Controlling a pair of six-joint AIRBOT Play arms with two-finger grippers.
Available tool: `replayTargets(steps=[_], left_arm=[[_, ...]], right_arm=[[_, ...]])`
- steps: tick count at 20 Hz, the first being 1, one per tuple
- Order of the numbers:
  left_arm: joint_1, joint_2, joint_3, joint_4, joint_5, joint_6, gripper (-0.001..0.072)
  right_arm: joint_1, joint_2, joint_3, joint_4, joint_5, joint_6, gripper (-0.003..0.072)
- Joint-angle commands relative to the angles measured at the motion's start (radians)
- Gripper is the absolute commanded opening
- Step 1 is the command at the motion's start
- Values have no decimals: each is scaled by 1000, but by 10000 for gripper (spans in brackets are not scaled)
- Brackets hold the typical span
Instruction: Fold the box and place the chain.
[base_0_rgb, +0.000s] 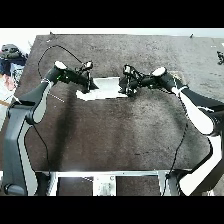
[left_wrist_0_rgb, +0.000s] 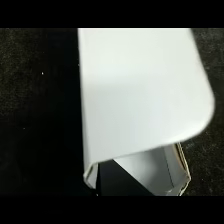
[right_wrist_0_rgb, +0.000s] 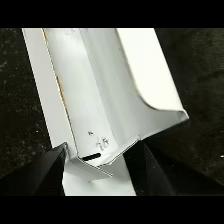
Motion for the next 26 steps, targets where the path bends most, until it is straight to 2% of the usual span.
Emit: replayTargets(steps=[1, 8, 14, 26], left_arm=[[-1, 0, 0, 0, -1, 0, 12], [-1, 0, 0, 0, -1, 0, 12], [-1, 0, 0, 0, -1, 0, 11], [-1, 0, 0, -26, -2, 0, 12]], right_arm=[[-27, -73, 100, -5, 140, 34, 557], [-20, -190, 254, -5, 257, 56, 557], [13, -217, 259, -77, 260, 51, 557], [16, -238, 261, -73, 233, 52, 546]])
